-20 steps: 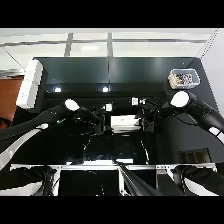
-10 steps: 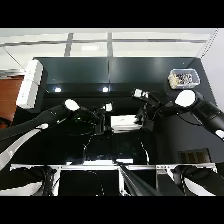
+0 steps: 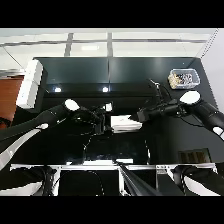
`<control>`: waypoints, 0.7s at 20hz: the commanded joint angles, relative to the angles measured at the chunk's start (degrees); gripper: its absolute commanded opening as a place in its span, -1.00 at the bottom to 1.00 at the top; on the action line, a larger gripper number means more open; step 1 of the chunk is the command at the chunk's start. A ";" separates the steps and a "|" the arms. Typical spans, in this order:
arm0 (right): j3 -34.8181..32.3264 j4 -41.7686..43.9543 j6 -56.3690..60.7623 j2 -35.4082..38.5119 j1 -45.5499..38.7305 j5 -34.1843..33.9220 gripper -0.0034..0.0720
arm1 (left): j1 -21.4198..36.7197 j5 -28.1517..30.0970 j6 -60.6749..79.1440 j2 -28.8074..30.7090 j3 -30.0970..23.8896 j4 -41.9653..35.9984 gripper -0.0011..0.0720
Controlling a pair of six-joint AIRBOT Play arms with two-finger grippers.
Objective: Fold the box and place the chain.
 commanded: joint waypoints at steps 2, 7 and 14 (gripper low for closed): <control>-0.68 5.46 4.74 -5.38 -1.97 2.71 -0.89 | 0.00 -0.02 0.02 -0.02 0.04 0.02 -0.19; -0.68 -2.27 7.04 -6.71 -1.97 0.46 -0.88 | 0.00 -0.02 0.02 -0.02 0.04 0.02 -0.19; -0.70 -7.50 8.50 -8.66 -1.55 -0.94 -0.88 | 0.00 0.00 0.02 -0.02 0.04 0.02 -0.18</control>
